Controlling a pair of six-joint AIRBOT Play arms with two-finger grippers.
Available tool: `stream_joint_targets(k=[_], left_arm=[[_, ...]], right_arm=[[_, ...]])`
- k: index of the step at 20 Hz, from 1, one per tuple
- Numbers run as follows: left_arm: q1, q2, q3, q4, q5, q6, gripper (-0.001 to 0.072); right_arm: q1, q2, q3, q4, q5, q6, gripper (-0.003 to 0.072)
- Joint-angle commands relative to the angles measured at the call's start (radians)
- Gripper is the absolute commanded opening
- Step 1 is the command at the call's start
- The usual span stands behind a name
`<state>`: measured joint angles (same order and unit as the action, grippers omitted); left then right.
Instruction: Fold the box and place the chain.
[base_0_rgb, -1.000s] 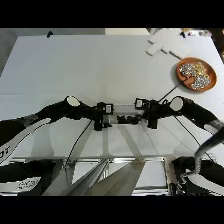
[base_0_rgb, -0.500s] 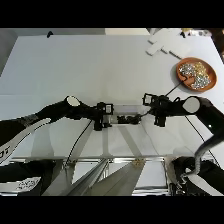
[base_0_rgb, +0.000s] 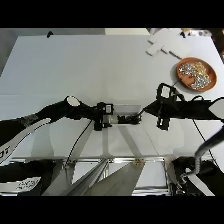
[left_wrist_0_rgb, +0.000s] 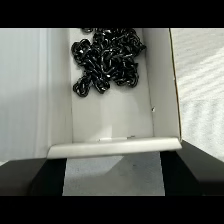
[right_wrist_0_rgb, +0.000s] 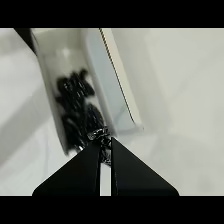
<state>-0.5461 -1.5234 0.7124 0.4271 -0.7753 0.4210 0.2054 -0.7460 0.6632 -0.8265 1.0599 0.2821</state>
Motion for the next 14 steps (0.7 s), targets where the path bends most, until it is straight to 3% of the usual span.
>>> stream_joint_targets(k=[1, 6, 14], left_arm=[[0.000, 0.000, 0.000, 0.000, 0.000, 0.000, 0.0012], [0.000, 0.000, 0.000, 0.000, 0.000, 0.000, 0.0012], [0.000, 0.000, 0.000, 0.000, 0.000, 0.000, 0.0012]], right_arm=[[-0.001, 0.011, 0.078, 0.148, 0.059, 0.026, 0.0015], [0.101, -0.019, 0.103, 0.198, 0.058, 0.059, 0.0015], [0.254, -0.245, 0.103, 0.133, -0.074, 0.123, 0.0017]])
